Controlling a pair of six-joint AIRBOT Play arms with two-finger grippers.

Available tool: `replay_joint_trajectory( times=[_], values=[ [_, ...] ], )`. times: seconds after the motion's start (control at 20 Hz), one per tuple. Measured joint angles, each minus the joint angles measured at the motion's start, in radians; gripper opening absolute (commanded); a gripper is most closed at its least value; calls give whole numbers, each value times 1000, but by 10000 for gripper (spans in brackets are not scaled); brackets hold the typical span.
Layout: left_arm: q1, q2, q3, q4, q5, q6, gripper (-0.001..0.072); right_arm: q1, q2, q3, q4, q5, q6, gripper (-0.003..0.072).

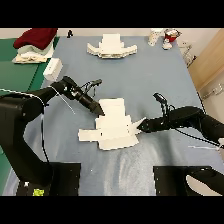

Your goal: Fold the box.

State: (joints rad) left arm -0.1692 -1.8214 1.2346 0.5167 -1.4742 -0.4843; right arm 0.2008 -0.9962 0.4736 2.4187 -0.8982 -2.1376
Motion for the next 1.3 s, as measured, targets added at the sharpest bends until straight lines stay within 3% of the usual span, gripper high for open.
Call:
replay_joint_trajectory(
  times=[0.3, 0.35, 0.4, 0.5, 0.75, 1.0, 1.15, 1.3],
  values=[
    [-6, 92, -10, -20, 6, 177, 6, -2, 0, 89, -368, 51, 225, 246],
    [-13, 116, -18, -21, 7, 206, 6, -2, 0, 107, -441, 58, 288, 325],
    [-21, 144, -32, -21, 15, 238, 6, -2, 0, 123, -504, 62, 345, 503],
    [-43, 205, -75, -22, 51, 298, 5, -2, 0, 156, -605, 71, 453, 542],
    [-130, 443, -289, -24, 291, 483, 5, -2, 0, 217, -713, 79, 619, 542],
    [-282, 708, -552, -28, 640, 632, 6, -2, 0, 231, -739, 90, 685, 542],
    [-370, 794, -655, -40, 807, 665, 6, -2, -1, 234, -742, 98, 708, 542],
    [-438, 828, -714, -48, 909, 679, 8, -2, -1, 234, -744, 103, 719, 541]
  ],
)
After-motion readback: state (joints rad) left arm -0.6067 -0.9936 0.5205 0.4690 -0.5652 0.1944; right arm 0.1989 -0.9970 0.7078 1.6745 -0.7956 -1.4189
